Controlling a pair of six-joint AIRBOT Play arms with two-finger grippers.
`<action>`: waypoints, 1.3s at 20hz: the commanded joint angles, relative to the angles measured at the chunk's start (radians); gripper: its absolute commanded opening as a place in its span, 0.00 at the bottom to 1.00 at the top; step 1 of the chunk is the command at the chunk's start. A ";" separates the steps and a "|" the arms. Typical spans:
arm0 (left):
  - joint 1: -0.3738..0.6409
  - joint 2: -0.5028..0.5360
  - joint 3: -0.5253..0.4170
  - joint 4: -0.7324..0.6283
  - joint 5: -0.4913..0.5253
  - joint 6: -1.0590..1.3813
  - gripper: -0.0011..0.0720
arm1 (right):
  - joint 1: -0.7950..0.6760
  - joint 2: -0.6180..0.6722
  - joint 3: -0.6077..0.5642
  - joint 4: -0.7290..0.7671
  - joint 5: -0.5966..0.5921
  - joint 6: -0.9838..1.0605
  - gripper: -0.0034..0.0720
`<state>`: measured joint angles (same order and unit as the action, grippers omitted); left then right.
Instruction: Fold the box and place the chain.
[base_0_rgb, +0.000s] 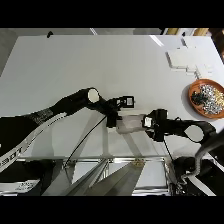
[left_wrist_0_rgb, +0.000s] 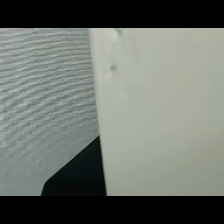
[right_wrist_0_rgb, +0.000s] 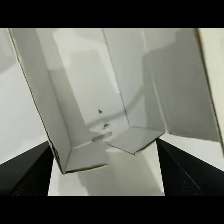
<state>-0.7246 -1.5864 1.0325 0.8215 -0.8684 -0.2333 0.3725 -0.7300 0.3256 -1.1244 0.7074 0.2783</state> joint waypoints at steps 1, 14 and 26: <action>0.000 0.000 0.000 0.002 0.000 0.001 0.03 | -0.070 -0.046 0.023 0.023 0.048 -0.057 0.96; 0.000 0.000 0.000 0.002 0.001 0.001 0.03 | -0.225 -0.128 0.059 0.301 0.159 -0.447 0.96; 0.000 0.000 0.000 0.002 0.001 0.001 0.03 | -0.343 -0.263 0.059 0.488 0.223 -0.698 0.94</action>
<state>-0.7246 -1.5864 1.0325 0.8227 -0.8680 -0.2329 0.0502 -0.9604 0.3843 -0.7010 0.9150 -0.3336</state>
